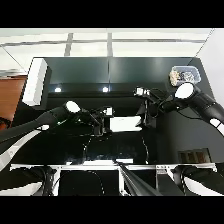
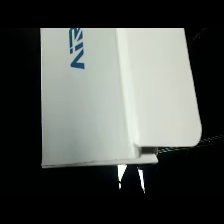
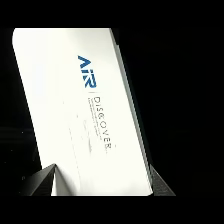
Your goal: Fold the box and place the chain.
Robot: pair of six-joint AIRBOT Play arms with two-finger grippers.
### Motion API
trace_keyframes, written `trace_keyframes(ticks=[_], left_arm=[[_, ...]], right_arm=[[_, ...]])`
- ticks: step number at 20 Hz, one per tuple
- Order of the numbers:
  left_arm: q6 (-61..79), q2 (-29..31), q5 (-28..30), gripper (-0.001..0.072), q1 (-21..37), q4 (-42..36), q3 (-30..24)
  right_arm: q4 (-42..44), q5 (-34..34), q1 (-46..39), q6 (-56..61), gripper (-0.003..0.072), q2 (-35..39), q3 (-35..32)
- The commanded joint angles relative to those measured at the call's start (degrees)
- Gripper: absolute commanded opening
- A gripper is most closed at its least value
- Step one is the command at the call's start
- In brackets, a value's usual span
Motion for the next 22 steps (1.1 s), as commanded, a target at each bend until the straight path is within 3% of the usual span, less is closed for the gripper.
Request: trace_keyframes(ticks=[1,10,11,12,22], left_arm=[[0.0,0.0,0.0,0.0327,0.0,0.0,0.1],[0.0,0.0,0.0,0.0328,0.0,0.0,0.1],[0.0,0.0,0.0,0.0328,0.0,0.0,0.1],[0.0,0.0,0.0,0.0328,0.0,0.0,0.1],[0.0,0.0,0.0,0.0327,0.0,0.0,0.1]], right_arm=[[-0.2,-2.6,1.2,-2.2,0.0707,0.1,-1.2],[1.5,-2.1,1.4,-2.1,0.0705,0.2,-1.2],[1.5,-2.0,1.4,-2.2,0.0627,0.2,-1.2],[1.1,-1.8,1.4,-2.1,0.0484,0.2,-1.2],[0.9,-1.7,1.4,-1.2,0.047,0.2,-1.2]])
